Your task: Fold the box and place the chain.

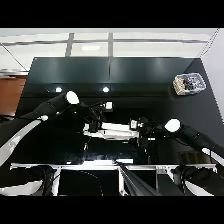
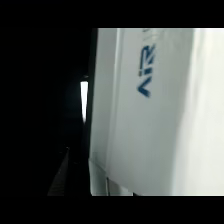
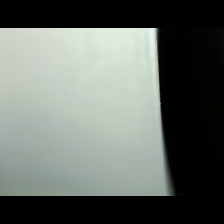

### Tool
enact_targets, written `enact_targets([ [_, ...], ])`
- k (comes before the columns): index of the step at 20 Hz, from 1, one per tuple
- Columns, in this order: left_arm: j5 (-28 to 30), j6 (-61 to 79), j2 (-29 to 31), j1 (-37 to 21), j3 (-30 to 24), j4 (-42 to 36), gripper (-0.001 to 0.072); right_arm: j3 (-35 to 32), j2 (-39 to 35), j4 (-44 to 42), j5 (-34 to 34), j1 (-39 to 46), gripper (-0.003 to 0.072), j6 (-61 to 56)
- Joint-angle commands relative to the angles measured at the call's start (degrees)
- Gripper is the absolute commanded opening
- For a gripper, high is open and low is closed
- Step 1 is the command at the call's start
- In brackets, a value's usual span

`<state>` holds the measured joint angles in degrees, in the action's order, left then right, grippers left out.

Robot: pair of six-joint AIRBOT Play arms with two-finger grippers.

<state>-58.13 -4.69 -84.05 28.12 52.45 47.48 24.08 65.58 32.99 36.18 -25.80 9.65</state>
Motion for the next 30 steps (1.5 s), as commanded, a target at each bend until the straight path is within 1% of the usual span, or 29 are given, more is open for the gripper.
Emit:
enact_targets([
  [1,-7.17,-13.75,1.03,-0.50,3.54,7.85,0.0440,-0.02,0.04,0.83,2.58,-0.02,0.0409,1.64],
  [3,-9.49,-18.16,4.00,-0.55,4.15,14.29,0.0440,-0.02,0.04,0.94,2.58,-0.02,0.0409,1.60],
  [5,-11.52,-22.12,8.13,-0.90,4.15,17.81,0.0440,-0.02,0.04,0.94,2.56,-0.02,0.0409,1.60],
  [6,-11.89,-25.57,10.01,-1.20,4.13,19.10,0.0397,-0.02,0.04,0.94,2.56,-0.02,0.0409,1.60],
  [7,-12.90,-29.55,11.74,-1.60,4.13,20.17,0.0189,-0.02,0.04,0.94,2.56,-0.02,0.0409,1.60],
  [8,-14.91,-32.33,13.29,-2.16,3.98,20.87,0.0022,-0.02,0.04,0.92,2.51,-0.02,0.0409,1.57],
  [9,-17.14,-35.65,14.53,-2.82,3.39,20.85,0.0021,-0.02,0.04,0.92,2.47,-0.02,0.0409,1.57],
  [11,-17.44,-47.28,16.52,-3.15,0.63,20.70,0.0020,-0.02,0.04,0.81,2.34,-0.02,0.0409,1.51],
  [12,-17.57,-49.81,17.77,-2.95,-1.75,19.37,0.0020,-0.02,0.04,0.61,2.14,-0.02,0.0409,1.44],
  [14,-17.14,-49.46,20.76,-2.16,-7.43,13.11,0.0020,-0.02,0.04,0.59,2.14,-0.02,0.0409,1.42],
  [15,-15.89,-48.06,22.40,-1.64,-10.36,8.31,0.0020,-0.02,0.04,0.59,2.14,-0.02,0.0409,1.42],
  [16,-13.51,-44.94,23.89,-1.36,-12.94,2.21,0.0021,-0.02,0.04,0.59,2.14,-0.02,0.0409,1.40],
  [18,-4.33,-36.26,25.68,-1.31,-17.55,-14.78,0.0021,-0.02,0.04,0.59,2.12,-0.02,0.0409,1.40],
  [20,4.42,-26.12,24.57,-1.29,-20.33,-29.00,0.0023,-0.02,0.04,0.59,2.10,-0.02,0.0409,1.38],
  [22,11.19,-16.94,22.01,-1.29,-21.44,-40.72,0.0023,-0.02,0.04,0.59,2.10,-0.02,0.0409,1.40],
  [24,14.62,-10.60,18.64,-1.31,-21.33,-47.54,0.0023,-0.02,0.04,0.59,2.10,-0.02,0.0409,1.38],
  [25,16.59,-10.49,17.05,-1.29,-21.16,-47.74,0.0022,-0.02,0.04,0.61,2.10,-0.02,0.0409,1.40],
  [28,19.47,-10.58,13.38,-0.98,-19.76,-40.68,0.0021,-0.02,0.04,0.59,2.10,-0.02,0.0409,1.38],
  [30,23.08,-12.72,12.59,0.28,-18.67,-37.03,0.0021,-0.02,0.04,0.59,2.10,-0.02,0.0409,1.40],
])
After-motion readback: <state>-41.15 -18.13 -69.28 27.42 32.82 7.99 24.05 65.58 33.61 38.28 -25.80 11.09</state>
